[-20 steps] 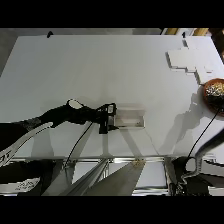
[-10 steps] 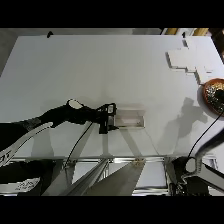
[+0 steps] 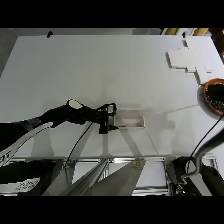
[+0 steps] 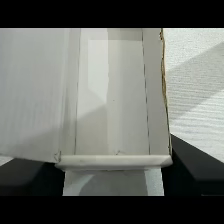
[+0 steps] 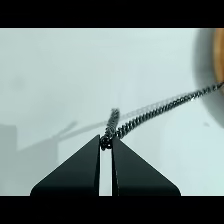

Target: Fold the box and place the chain.

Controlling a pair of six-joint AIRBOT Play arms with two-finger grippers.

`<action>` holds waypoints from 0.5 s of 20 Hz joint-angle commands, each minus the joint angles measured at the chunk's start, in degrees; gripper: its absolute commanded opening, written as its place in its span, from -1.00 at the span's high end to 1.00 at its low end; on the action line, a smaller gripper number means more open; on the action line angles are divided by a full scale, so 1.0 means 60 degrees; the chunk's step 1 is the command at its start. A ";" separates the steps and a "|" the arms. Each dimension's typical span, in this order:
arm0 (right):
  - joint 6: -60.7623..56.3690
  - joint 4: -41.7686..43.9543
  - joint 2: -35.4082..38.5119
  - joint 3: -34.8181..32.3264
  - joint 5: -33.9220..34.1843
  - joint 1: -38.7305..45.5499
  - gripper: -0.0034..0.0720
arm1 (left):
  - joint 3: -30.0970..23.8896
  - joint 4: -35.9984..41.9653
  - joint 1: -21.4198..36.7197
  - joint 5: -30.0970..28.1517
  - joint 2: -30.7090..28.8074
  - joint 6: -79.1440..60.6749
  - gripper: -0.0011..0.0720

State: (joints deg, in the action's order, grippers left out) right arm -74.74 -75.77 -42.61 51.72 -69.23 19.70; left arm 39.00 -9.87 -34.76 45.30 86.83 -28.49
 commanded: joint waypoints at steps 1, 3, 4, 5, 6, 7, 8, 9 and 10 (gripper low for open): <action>0.0018 0.0954 0.1483 0.0004 -0.1206 -0.1392 0.85 | 0.0007 -0.0004 0.0004 -0.0004 -0.0004 0.0000 0.67; 0.0011 0.1953 0.1971 -0.0015 -0.1351 -0.2295 0.85 | 0.0007 0.0000 0.0007 -0.0004 0.0000 0.0000 0.67; 0.0066 0.2473 0.2113 -0.0076 -0.1268 -0.2845 0.85 | 0.0007 -0.0004 0.0004 -0.0004 -0.0004 0.0000 0.67; 0.0076 0.2798 0.2157 -0.0178 -0.1195 -0.3442 0.86 | 0.0007 0.0000 0.0004 -0.0004 0.0000 0.0000 0.67; 0.0066 0.3002 0.2157 -0.0335 -0.1042 -0.4022 0.86 | 0.0007 -0.0004 0.0004 -0.0004 -0.0004 0.0000 0.67; 0.0040 0.3096 0.2157 -0.0554 -0.0769 -0.4641 0.86 | 0.0007 0.0000 0.0004 -0.0004 0.0000 0.0000 0.67; 0.0040 0.3104 0.2157 -0.0841 -0.0306 -0.5333 0.86 | 0.0007 -0.0004 0.0004 -0.0007 0.0000 0.0000 0.67; 0.0044 0.3100 0.2149 -0.1158 0.0302 -0.6011 0.86 | 0.0007 -0.0004 0.0004 -0.0004 -0.0004 0.0000 0.67; 0.0047 0.3071 0.2116 -0.1443 0.0925 -0.6615 0.86 | 0.0007 -0.0004 0.0004 -0.0004 -0.0004 0.0000 0.67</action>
